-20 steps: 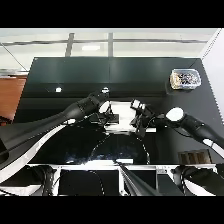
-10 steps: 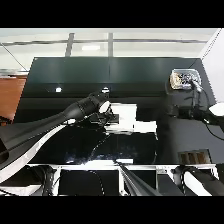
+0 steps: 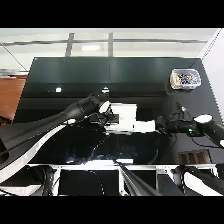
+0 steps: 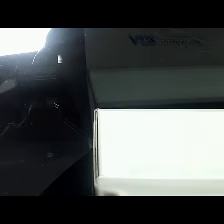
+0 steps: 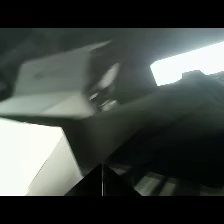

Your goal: Fold the box and place the chain.

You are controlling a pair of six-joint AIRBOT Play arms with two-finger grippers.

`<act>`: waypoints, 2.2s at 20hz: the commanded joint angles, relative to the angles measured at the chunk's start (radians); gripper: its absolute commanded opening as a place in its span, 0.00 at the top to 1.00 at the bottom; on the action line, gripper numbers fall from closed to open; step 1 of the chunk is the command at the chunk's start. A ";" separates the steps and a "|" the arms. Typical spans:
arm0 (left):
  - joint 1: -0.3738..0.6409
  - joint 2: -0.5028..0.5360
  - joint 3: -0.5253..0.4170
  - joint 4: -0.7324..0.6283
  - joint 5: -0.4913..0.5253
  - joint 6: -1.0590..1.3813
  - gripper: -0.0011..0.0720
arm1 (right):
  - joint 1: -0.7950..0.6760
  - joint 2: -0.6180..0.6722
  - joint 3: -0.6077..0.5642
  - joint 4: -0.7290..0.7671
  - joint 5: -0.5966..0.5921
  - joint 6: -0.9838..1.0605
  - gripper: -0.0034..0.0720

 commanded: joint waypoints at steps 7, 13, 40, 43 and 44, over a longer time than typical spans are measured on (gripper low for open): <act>0.000 0.000 -0.001 0.001 -0.001 0.000 0.94 | 0.140 -0.102 0.204 0.019 0.211 -0.179 0.22; 0.000 0.000 -0.001 0.001 0.000 0.000 0.94 | 0.141 -0.102 0.234 0.056 0.267 -0.161 0.20; 0.000 0.000 -0.001 0.000 0.015 0.000 0.94 | 0.705 -0.144 0.555 -0.834 0.122 0.880 0.38; 0.000 0.000 -0.001 0.000 0.018 0.000 0.94 | 0.714 -0.144 0.555 -0.843 0.149 0.911 0.39; 0.000 0.000 -0.001 0.000 0.018 -0.001 0.94 | 0.715 -0.144 0.555 -0.849 0.150 0.929 0.40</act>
